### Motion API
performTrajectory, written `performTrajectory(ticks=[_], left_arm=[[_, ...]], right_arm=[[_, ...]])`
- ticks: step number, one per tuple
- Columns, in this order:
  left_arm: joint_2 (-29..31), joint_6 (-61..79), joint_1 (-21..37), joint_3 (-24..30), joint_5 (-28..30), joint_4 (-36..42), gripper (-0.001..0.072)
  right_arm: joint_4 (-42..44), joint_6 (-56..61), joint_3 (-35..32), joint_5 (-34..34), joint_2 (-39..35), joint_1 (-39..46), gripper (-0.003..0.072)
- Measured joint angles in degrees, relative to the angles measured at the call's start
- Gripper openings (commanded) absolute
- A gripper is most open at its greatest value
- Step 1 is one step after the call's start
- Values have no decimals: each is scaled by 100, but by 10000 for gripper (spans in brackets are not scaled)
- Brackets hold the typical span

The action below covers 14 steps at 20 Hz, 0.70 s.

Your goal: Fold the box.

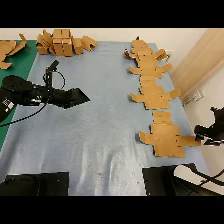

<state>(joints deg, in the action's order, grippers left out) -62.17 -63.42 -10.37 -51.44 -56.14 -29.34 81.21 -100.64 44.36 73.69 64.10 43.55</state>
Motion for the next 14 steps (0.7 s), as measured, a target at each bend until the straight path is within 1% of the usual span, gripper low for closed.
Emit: performTrajectory(ticks=[1,2,3,5,6,7,8,14], left_arm=[[0,0,0,0,0,2,592],[0,2,0,2,0,0,592],[0,2,0,0,-2,2,592],[0,2,0,2,-26,0,592],[0,2,0,0,-50,2,592],[0,2,0,0,-68,2,592],[0,2,0,0,-85,0,591],[0,109,0,0,-133,0,591]], right_arm=[[7,-87,31,-13,59,2,434],[55,-186,57,-22,118,4,406],[138,-310,74,-20,162,4,306],[463,-649,101,-11,219,4,256],[673,-813,107,52,236,4,120],[859,-922,114,114,249,4,52],[1062,-1038,118,229,256,4,4],[2603,-1392,101,1316,197,-28,3]])
